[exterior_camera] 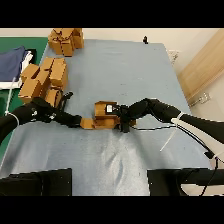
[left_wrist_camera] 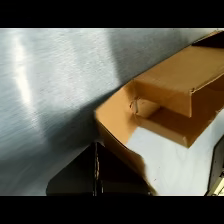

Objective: Fold the box.

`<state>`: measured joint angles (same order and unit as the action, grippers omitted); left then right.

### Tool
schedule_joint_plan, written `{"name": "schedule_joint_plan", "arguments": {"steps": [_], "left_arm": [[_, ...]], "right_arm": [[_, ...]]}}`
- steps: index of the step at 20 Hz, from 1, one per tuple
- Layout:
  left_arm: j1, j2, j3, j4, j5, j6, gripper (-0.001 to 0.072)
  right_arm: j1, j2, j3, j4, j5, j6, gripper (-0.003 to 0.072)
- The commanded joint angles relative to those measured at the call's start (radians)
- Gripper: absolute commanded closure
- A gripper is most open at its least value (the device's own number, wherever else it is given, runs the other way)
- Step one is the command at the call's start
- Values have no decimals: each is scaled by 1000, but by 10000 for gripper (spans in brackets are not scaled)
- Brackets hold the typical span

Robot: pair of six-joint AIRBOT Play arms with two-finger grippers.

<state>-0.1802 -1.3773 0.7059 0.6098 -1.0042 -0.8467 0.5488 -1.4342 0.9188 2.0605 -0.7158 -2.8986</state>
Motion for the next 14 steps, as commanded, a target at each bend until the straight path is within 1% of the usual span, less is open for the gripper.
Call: {"name": "schedule_joint_plan", "arguments": {"steps": [1,3,5,6,7,14], "left_arm": [[-48,-24,17,-102,-6,33,696],[-48,-24,43,-162,-68,124,695],[-48,-24,65,-200,-97,167,688],[-48,-23,72,-208,-97,167,506],[-48,-23,81,-212,-100,167,458],[-49,-23,90,-237,-152,166,457]], "right_arm": [[-1,0,0,0,2,0,396],[-1,0,0,0,1,0,396],[-1,0,0,0,1,0,396],[-1,0,0,0,1,0,396],[-1,0,0,0,1,0,396],[-1,0,0,0,1,0,396]]}}
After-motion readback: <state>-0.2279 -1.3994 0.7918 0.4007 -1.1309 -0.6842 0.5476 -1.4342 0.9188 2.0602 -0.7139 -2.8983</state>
